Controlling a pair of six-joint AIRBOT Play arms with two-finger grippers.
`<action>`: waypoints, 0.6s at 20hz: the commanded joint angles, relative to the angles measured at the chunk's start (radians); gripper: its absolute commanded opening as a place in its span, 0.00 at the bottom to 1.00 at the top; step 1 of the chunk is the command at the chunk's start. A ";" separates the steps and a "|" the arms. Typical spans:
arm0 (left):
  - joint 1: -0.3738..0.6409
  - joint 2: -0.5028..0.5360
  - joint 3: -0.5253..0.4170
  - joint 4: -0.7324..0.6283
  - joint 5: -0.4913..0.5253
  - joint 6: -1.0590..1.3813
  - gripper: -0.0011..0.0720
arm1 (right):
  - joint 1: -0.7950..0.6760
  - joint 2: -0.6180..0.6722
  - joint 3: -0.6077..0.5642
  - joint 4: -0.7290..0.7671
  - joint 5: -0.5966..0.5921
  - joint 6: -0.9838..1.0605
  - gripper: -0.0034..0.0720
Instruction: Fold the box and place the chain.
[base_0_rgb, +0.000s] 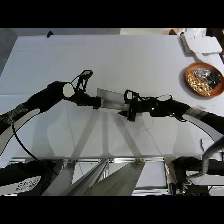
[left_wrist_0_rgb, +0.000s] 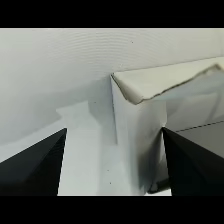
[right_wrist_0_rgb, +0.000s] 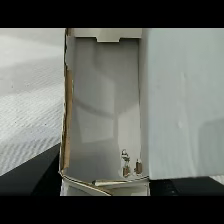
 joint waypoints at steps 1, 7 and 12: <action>-0.036 0.000 0.035 0.012 -0.041 -0.046 0.88 | 0.000 0.000 0.000 0.002 -0.001 0.001 0.64; -0.042 -0.001 0.169 0.012 -0.155 -0.050 0.88 | 0.000 0.000 0.000 0.002 -0.001 0.001 0.64; -0.067 -0.005 0.185 0.005 -0.238 -0.050 0.88 | 0.000 0.000 0.000 0.002 -0.001 0.001 0.64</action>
